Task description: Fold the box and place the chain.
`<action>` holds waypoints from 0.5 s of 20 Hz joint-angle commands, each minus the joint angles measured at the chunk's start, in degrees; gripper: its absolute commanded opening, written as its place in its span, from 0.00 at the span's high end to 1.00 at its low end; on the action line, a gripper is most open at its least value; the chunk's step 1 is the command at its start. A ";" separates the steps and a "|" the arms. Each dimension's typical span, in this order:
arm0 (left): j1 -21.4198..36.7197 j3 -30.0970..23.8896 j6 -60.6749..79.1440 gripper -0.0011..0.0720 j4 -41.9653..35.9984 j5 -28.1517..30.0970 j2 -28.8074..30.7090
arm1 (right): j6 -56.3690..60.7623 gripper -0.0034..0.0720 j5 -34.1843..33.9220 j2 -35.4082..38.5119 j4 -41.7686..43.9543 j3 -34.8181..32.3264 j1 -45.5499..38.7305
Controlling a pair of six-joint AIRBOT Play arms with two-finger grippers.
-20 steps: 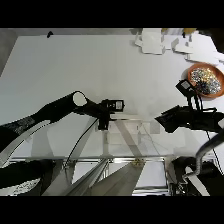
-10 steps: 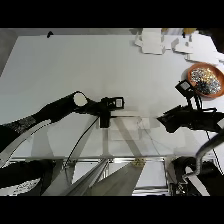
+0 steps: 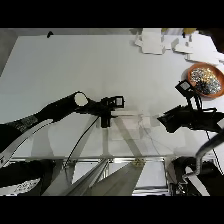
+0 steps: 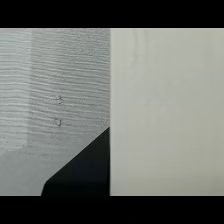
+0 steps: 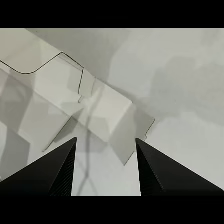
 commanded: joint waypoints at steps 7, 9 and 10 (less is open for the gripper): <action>-0.04 -0.04 -0.04 0.98 0.31 -0.57 -0.04 | -2.16 0.63 0.81 -0.22 0.52 0.00 0.07; -0.04 -0.04 -0.04 0.98 0.33 -0.55 -0.04 | -8.72 0.93 2.16 -0.46 4.79 -0.15 0.55; -0.04 -0.02 -0.07 0.98 0.33 -0.55 -0.04 | -14.71 0.94 2.16 -0.46 7.63 -0.81 2.19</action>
